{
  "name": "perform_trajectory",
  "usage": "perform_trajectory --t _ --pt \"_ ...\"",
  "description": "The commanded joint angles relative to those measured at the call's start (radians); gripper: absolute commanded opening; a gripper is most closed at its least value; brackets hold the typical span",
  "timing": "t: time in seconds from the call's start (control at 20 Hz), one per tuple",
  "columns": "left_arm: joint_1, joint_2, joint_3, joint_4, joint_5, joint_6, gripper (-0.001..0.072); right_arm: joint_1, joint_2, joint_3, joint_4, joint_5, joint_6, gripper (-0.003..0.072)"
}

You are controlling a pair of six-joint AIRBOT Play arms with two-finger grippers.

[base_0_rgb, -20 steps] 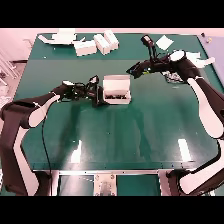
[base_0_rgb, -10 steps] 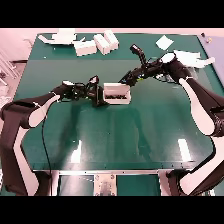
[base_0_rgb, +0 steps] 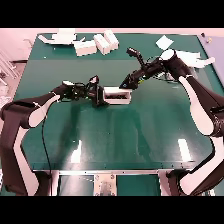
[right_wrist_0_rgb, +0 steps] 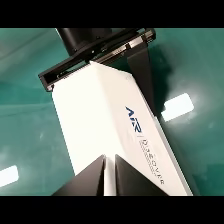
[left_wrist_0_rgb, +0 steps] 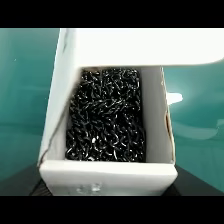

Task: Fold the box and place the chain.

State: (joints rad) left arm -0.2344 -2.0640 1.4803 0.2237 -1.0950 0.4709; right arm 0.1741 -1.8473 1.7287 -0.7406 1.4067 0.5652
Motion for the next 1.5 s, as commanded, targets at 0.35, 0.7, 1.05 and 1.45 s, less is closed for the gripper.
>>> perform_trajectory --t 0.35,0.7,1.05,1.45 --pt "0.0 0.0 0.001 0.0 -0.001 0.001 0.0479 0.037 -0.001 0.002 -0.058 -0.118 -0.054 0.0263" --pt "0.0 0.0 0.001 0.0 -0.001 0.0 0.0479 0.055 -0.001 0.002 -0.126 -0.096 -0.05 0.0212" --pt "0.0 0.0 0.001 0.0 -0.002 0.0 0.0479 0.054 -0.001 0.001 -0.211 -0.089 -0.048 0.0188" --pt "0.0 0.0 0.001 0.0 -0.002 0.001 0.0479 0.055 -0.001 -0.013 -0.172 -0.044 -0.023 0.0149"
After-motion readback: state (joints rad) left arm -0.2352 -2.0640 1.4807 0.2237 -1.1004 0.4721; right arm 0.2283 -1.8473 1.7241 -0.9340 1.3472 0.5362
